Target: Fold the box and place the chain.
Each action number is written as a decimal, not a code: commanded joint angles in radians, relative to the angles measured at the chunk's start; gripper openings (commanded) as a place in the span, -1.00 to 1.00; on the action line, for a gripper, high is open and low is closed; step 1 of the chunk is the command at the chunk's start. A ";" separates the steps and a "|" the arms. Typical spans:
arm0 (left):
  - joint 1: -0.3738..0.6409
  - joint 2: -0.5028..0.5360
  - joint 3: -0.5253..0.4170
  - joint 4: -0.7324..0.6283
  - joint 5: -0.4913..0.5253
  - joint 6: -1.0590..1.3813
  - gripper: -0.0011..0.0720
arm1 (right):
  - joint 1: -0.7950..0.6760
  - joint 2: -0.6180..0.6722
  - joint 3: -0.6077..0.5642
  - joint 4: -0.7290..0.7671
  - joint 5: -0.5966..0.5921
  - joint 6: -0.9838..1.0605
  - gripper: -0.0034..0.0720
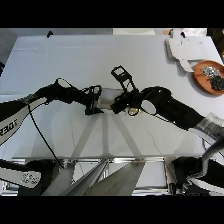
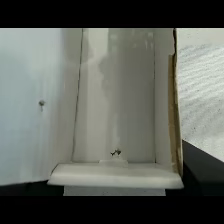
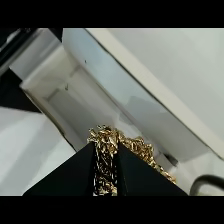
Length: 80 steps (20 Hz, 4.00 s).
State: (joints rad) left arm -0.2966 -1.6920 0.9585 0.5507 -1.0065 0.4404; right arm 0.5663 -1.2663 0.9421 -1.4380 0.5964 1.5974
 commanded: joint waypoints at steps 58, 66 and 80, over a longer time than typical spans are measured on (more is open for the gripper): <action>0.000 0.000 0.000 0.000 0.000 0.000 -0.11 | -0.417 -0.225 -0.008 0.274 0.296 -1.452 0.83; 0.000 0.000 0.000 0.000 0.000 0.000 -0.11 | -0.416 -0.226 -0.072 0.267 0.317 -1.440 -0.89; 0.000 0.000 0.000 0.000 0.001 0.000 -0.11 | -0.391 0.090 -0.071 0.326 0.184 -1.153 -0.89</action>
State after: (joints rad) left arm -0.2966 -1.6920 0.9585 0.5510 -1.0061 0.4404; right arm 0.1581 -1.2362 0.8700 -1.1435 0.8074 0.3706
